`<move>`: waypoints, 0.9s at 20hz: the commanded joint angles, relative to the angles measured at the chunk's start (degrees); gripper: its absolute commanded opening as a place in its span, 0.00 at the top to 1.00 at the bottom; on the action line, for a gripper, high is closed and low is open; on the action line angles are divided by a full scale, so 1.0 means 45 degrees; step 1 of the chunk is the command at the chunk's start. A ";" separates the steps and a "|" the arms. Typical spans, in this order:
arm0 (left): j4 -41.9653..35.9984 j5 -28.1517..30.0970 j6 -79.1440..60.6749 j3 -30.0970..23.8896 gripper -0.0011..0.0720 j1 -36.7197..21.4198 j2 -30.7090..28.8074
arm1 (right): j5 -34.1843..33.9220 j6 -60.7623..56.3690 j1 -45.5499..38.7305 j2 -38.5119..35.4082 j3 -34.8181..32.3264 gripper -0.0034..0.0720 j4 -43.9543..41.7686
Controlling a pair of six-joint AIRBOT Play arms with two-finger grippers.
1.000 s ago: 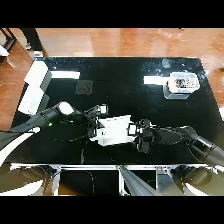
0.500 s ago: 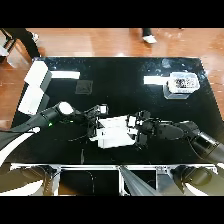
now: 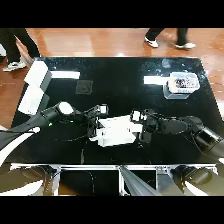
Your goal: Fold the box and place the chain.
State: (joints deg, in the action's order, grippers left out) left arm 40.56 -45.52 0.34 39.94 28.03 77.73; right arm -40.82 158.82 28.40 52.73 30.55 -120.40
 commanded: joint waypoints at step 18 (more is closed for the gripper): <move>-0.0005 -0.0364 0.0000 0.0112 0.95 0.0000 0.0000 | 0.3031 -0.1972 0.2589 0.0321 -0.0607 0.03 0.0874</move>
State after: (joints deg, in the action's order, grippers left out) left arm 40.53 -46.44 0.36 40.27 28.03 77.73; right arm -28.16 150.17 40.21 54.17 27.38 -117.10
